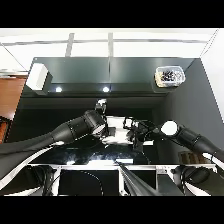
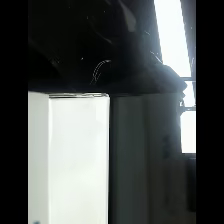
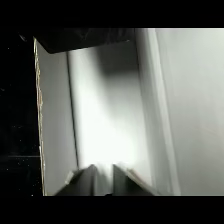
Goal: Fold the box and place the chain.
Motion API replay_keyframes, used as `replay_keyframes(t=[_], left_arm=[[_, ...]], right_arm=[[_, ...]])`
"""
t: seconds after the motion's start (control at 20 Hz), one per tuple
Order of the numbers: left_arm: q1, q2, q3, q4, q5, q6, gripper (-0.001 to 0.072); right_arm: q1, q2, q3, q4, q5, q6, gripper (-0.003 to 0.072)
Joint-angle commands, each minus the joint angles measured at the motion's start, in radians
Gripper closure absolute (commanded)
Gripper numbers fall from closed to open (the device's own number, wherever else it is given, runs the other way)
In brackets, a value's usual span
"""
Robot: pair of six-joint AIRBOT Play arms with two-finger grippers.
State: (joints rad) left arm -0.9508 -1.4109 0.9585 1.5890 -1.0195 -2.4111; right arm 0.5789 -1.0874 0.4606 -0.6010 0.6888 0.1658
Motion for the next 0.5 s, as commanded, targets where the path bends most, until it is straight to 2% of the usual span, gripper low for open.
replay_keyframes(t=[0.0, 0.05, 0.2, 0.3, 0.4, 0.45], left_arm=[[0.001, 0.0, 0.001, -0.001, -0.006, 0.0, 0.0686], [0.001, 0.0, 0.001, -0.001, -0.006, 0.0, 0.0685], [0.0, 0.0, 0.001, -0.001, -0.006, 0.0, 0.0686], [0.0, 0.0, 0.001, -0.001, -0.006, 0.0, 0.0686], [0.0, 0.0, 0.001, -0.001, -0.006, 0.0, 0.0685], [0.0, 0.0, 0.001, -0.001, -0.006, 0.0, 0.0685]], right_arm=[[-0.007, 0.016, 0.002, -0.003, -0.005, 0.114, 0.0632], [-0.032, 0.037, 0.011, -0.017, 0.036, 0.236, 0.0675], [-0.194, 0.14, 0.071, -0.172, 0.285, 0.671, 0.0676], [-0.367, 0.222, 0.087, -0.301, 0.418, 0.896, 0.0675], [-0.562, 0.251, 0.08, -0.388, 0.45, 1.038, 0.0675], [-0.653, 0.249, 0.058, -0.386, 0.404, 1.11, 0.0675]])
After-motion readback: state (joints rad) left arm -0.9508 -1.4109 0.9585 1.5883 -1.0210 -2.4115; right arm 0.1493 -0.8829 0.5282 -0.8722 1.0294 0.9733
